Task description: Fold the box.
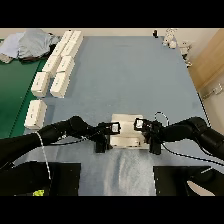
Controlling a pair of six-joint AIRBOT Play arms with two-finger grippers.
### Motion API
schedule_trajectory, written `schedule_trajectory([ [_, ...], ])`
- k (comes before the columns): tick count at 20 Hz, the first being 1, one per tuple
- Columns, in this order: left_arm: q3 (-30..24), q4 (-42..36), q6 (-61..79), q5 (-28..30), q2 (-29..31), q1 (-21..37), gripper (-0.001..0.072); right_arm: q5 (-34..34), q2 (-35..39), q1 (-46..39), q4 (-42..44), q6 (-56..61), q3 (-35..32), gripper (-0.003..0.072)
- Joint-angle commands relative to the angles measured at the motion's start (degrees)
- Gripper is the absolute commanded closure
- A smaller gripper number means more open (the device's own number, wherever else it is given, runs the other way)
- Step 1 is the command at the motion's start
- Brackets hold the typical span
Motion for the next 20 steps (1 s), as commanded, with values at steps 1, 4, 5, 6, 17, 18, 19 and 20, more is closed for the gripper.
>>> schedule_trajectory([
  [1, 0.0, 0.0, 0.0, 0.0, 0.0, 0.0, 0.029, 2.1, -0.4, 1.8, 1.3, -0.4, 0.0, 0.0546],
  [4, 0.0, 0.0, 0.0, 0.0, 0.0, 0.0, 0.029, 2.6, -0.4, 2.7, 3.9, -2.5, 0.0, 0.0546],
  [5, 0.0, 0.0, 0.0, 0.0, 0.0, 0.0, 0.029, 3.4, -0.4, 2.9, 4.1, -2.8, 0.0, 0.0546],
  [6, 0.0, 0.0, 0.0, 0.0, 0.0, 0.0, 0.029, 4.1, -0.7, 2.9, 4.8, -3.5, 0.0, 0.0546],
  [17, 0.0, 0.0, 0.0, 0.0, 0.0, 0.0, 0.029, 5.7, -3.5, 2.9, 9.2, -7.8, 0.0, 0.0079],
  [18, 0.0, 0.0, 0.0, 0.0, 0.0, 0.0, 0.0291, 5.6, -3.5, 2.9, 8.9, -7.7, 0.0, 0.0081],
  [19, 0.0, 0.0, 0.0, 0.0, 0.0, 0.0, 0.029, 5.1, -3.5, 2.8, 8.4, -6.4, 0.1, 0.0098],
  [20, 0.0, 0.0, 0.0, 0.0, 0.0, 0.0, 0.029, 3.8, -3.1, 2.8, 6.7, -2.6, 0.3, 0.0206],
])
